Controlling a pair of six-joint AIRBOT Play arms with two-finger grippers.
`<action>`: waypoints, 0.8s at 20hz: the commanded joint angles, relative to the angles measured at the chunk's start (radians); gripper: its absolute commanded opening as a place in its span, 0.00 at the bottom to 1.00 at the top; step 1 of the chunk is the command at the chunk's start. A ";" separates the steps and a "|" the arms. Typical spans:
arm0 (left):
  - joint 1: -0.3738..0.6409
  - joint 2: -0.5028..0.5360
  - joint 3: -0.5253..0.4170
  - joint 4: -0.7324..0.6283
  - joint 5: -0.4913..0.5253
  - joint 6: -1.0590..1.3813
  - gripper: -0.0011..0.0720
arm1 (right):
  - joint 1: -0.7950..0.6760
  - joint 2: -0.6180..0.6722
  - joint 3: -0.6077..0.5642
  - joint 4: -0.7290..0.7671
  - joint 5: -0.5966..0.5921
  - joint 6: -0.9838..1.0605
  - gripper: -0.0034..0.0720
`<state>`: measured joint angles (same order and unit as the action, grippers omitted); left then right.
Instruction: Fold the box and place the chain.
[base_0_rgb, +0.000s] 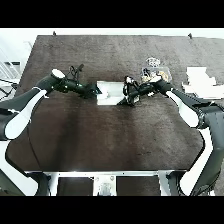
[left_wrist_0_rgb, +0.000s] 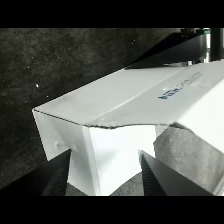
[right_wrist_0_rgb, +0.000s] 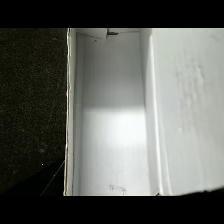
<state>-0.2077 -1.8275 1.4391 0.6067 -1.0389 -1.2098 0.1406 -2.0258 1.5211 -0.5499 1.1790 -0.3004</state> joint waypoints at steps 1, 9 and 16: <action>-0.026 0.001 0.034 0.134 0.008 -0.121 0.69 | 0.001 -0.001 0.000 0.000 0.001 0.000 0.69; -0.108 0.001 0.130 0.407 -0.001 -0.311 0.68 | 0.001 -0.001 0.000 0.000 0.000 0.000 0.69; -0.143 0.000 0.143 0.458 0.024 -0.390 0.68 | 0.001 -0.001 0.000 0.000 0.001 0.000 0.69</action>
<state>-0.3389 -1.8271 1.5761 1.0283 -1.0290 -1.5578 0.1406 -2.0262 1.5211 -0.5503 1.1790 -0.3004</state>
